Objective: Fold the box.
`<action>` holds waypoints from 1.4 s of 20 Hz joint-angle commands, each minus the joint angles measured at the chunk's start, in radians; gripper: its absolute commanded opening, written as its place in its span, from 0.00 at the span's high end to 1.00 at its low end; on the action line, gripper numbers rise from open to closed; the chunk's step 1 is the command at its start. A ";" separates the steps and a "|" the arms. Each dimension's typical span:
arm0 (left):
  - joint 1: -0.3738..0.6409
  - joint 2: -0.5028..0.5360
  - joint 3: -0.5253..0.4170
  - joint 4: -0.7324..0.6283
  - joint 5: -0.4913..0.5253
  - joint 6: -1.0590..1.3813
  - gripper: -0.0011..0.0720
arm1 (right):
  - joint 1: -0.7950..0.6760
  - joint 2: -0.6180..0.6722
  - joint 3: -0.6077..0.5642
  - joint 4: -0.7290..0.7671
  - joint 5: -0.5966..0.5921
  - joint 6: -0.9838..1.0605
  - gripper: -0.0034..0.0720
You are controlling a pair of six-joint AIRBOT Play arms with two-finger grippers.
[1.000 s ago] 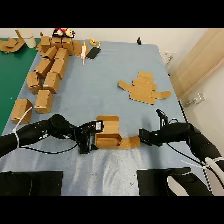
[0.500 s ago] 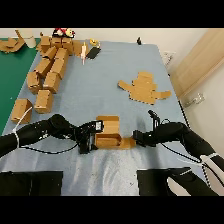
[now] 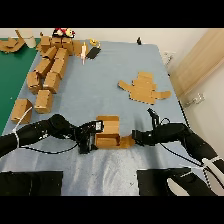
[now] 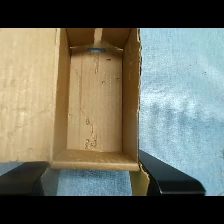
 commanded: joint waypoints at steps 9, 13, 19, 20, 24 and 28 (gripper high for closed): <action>0.000 0.000 0.000 0.000 0.000 0.000 0.30 | 0.014 0.046 0.001 0.054 -0.034 0.007 0.82; 0.000 0.000 0.000 0.000 0.000 0.000 0.30 | 0.053 0.045 0.001 0.089 -0.020 0.007 0.72; 0.000 0.000 0.000 0.000 0.000 0.000 0.30 | 0.114 0.046 0.021 0.120 0.028 0.008 0.51; 0.000 0.000 0.000 0.000 0.000 0.000 0.29 | 0.120 0.046 0.031 0.118 0.028 0.008 0.48; 0.000 0.000 0.000 0.000 0.000 0.000 0.30 | 0.127 0.045 0.047 0.115 0.028 0.008 0.48; 0.000 0.000 0.000 0.000 0.000 0.000 0.29 | 0.140 0.036 0.051 0.096 0.032 0.031 0.48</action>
